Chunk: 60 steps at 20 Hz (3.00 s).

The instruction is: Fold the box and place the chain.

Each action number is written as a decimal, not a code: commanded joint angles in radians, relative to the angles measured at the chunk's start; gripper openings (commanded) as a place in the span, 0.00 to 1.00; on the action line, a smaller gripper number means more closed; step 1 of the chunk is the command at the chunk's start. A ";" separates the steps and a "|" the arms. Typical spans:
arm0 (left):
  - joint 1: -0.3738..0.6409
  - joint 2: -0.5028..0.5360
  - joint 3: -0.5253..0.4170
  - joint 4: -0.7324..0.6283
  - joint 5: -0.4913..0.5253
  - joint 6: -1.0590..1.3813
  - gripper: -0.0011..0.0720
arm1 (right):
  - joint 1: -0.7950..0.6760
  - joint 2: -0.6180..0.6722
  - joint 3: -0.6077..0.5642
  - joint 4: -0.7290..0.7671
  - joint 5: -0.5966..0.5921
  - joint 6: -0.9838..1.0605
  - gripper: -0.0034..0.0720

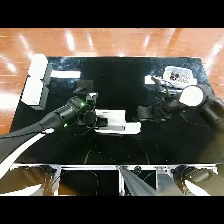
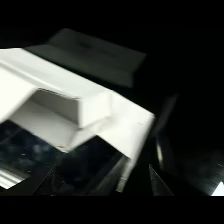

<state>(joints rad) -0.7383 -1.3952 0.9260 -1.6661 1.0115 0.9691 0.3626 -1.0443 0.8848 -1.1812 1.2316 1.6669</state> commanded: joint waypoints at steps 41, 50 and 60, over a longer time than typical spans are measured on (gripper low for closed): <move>0.000 0.001 0.001 0.000 0.002 0.000 0.04 | -0.021 -0.190 -0.160 0.474 -0.173 -0.359 0.76; 0.000 0.001 0.001 0.000 0.002 0.000 0.04 | 0.128 -0.192 -0.139 0.399 -0.311 -0.219 0.74; 0.000 0.001 0.001 0.000 0.002 0.000 0.04 | 0.361 -0.264 0.069 -0.201 -0.296 0.320 0.60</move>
<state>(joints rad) -0.7383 -1.3952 0.9260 -1.6661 1.0134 0.9688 0.6659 -1.2713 0.8993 -1.2213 0.9142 1.8511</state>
